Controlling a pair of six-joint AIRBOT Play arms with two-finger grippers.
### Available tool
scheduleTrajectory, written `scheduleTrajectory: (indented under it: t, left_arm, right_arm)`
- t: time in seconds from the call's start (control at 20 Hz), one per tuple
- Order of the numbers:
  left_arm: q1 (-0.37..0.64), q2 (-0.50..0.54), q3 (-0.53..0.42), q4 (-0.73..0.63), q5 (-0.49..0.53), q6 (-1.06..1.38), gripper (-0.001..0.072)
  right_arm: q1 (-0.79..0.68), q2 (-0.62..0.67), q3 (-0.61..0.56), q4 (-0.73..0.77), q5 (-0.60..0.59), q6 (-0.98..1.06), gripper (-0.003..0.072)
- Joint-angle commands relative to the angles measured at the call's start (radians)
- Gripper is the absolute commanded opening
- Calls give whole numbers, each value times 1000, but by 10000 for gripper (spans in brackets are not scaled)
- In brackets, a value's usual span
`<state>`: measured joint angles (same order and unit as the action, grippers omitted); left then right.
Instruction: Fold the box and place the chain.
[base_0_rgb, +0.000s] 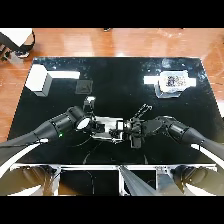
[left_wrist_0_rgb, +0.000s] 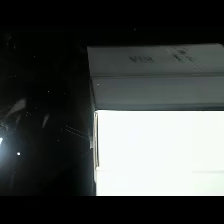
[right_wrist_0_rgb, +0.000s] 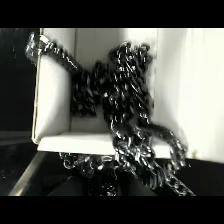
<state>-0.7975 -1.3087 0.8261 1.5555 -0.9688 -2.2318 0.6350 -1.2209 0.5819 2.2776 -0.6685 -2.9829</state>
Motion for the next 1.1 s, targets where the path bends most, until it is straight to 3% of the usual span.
scheduleTrajectory:
  t: [0.0, 0.15, 0.35, 0.55, 0.65, 0.8, 1.05]
  left_arm:
    - [0, 0, 0, -1, 4, 0, 22]
    - [0, 0, 0, 0, 4, 0, 22]
    - [0, 0, 0, 0, 5, 0, 22]
    - [0, 0, 0, 0, 4, 0, 22]
    - [0, 0, 0, 0, 5, 0, 22]
    - [0, 0, 0, 0, 5, 0, 22]
    - [0, 0, 0, 0, 18, 0, 22]
  right_arm:
    - [8, 17, 2, -18, -52, 78, 22]
    - [-19, 126, 4, -84, -58, 311, 21]
    - [-113, 351, 21, -106, -164, 507, 20]
    - [-171, 493, 147, -64, -277, 655, 20]
    - [-165, 495, 238, 32, -316, 671, 20]
    - [-120, 488, 280, 169, -274, 673, 21]
    - [6, 356, 280, 183, -201, 684, 20]
